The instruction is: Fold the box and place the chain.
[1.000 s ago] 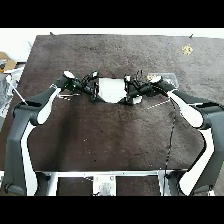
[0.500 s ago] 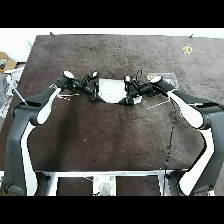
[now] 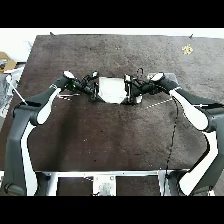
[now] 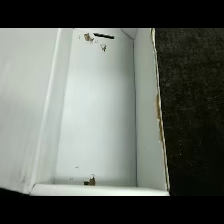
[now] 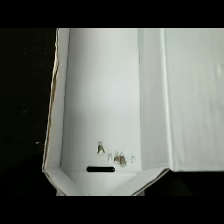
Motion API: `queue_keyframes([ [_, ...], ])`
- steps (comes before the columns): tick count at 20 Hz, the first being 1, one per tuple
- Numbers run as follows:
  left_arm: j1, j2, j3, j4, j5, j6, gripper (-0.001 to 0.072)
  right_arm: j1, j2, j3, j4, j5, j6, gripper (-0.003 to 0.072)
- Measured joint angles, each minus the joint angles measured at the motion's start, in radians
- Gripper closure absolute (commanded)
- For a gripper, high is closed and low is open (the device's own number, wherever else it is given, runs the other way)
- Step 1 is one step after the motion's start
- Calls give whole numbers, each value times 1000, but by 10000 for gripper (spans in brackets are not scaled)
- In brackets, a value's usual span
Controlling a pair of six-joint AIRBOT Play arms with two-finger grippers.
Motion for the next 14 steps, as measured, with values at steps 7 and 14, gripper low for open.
queue_keyframes([
  [7, 0, 0, 0, 0, 1, 0, 321, 0, 113, 0, -213, 1, 200, 11],
  [14, 0, 0, 0, 0, 1, 0, 321, 0, 230, 0, -140, 18, 389, 660],
])
